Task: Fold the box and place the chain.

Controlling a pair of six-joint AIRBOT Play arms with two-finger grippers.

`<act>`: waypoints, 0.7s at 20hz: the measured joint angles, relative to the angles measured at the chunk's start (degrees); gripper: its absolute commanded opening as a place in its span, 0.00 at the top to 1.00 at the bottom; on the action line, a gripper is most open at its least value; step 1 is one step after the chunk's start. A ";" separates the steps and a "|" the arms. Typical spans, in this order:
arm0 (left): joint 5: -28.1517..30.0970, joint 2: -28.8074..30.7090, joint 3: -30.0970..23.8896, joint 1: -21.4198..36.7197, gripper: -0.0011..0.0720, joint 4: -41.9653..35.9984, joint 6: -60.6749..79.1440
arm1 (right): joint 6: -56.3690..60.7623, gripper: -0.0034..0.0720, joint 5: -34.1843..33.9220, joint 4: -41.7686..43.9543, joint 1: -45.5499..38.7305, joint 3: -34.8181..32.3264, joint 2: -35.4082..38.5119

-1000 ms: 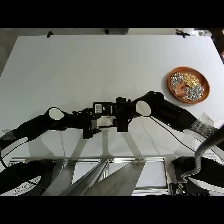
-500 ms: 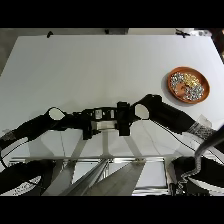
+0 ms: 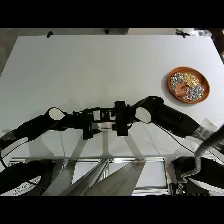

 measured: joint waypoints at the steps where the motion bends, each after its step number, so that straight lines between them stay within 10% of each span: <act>1: -0.02 0.00 0.00 0.00 0.62 0.04 0.00 | 0.24 0.38 -0.50 0.00 -0.20 0.00 0.68; 3: -0.07 0.00 0.00 0.00 0.62 0.09 0.00 | 1.60 0.43 -1.01 -0.09 -1.11 0.00 2.16; 6: -0.09 0.00 0.00 0.00 0.62 0.11 0.00 | 5.11 0.95 2.23 0.68 -3.41 -0.13 4.26; 14: -0.09 0.00 0.00 0.00 0.62 0.13 0.00 | -3.39 0.95 -1.95 29.97 -10.73 -13.60 5.62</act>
